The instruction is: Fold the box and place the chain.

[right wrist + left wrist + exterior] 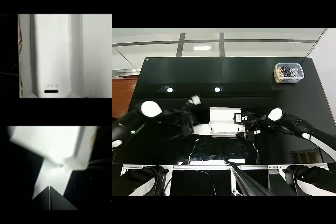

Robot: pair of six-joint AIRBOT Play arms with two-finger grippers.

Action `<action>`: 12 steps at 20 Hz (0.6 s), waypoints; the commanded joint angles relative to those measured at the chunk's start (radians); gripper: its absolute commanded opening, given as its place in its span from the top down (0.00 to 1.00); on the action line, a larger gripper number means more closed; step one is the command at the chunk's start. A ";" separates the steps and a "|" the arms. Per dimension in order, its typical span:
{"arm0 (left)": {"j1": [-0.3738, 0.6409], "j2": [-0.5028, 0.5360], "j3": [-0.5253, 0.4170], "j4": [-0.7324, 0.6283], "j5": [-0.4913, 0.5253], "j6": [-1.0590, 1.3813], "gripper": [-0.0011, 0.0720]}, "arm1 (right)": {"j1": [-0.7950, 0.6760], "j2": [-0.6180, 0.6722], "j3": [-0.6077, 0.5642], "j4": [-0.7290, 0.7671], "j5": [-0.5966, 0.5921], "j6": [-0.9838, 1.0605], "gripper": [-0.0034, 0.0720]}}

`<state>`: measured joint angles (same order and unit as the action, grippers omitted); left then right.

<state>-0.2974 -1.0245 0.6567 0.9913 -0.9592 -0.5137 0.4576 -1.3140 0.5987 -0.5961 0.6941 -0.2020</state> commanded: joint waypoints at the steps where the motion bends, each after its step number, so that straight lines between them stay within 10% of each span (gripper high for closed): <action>1: 0.190 0.077 -0.010 0.196 -0.101 -0.549 0.95 | 0.000 0.000 0.001 0.000 0.001 0.000 0.63; 7: 0.542 -0.175 -0.139 -0.302 -0.342 -0.530 0.95 | 0.000 0.000 0.001 0.000 0.001 0.000 0.63; 12: 0.467 -0.388 -0.140 -0.372 -0.223 -0.499 0.96 | 0.000 0.000 0.001 0.000 0.001 0.000 0.63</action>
